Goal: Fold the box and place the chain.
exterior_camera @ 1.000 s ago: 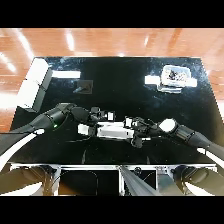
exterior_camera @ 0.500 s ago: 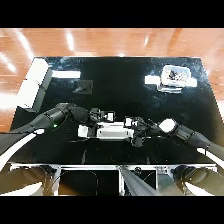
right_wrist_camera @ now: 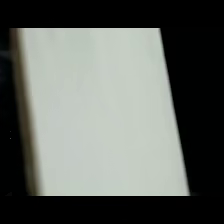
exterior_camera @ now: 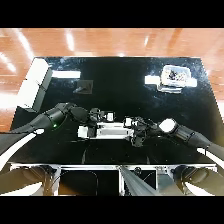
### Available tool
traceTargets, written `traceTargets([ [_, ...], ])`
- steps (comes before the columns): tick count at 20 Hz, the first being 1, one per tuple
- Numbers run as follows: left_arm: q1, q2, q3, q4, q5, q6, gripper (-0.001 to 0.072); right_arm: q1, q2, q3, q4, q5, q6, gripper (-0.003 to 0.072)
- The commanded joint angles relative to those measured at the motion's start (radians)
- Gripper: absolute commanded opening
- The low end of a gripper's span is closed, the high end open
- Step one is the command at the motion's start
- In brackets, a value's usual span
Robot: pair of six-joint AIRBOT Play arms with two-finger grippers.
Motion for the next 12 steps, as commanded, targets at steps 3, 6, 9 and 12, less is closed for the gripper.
traceTargets([
  [3,0.0,-0.001,0.001,0.0,0.002,0.0,0.0019,0.001,0.0,0.001,0.0,-0.001,-0.001,0.0465],
  [6,-0.001,-0.001,0.001,-0.026,0.002,0.0,0.0032,0.001,0.0,0.001,0.0,-0.001,-0.001,0.0465],
  [9,-0.002,0.0,0.001,-0.026,-0.001,-0.015,0.0321,0.001,0.0,0.001,0.0,-0.001,-0.001,0.0465],
  [12,-0.002,0.011,0.001,-0.024,-0.001,-0.068,0.0435,0.001,-0.001,0.001,0.0,-0.002,-0.001,0.0465],
])
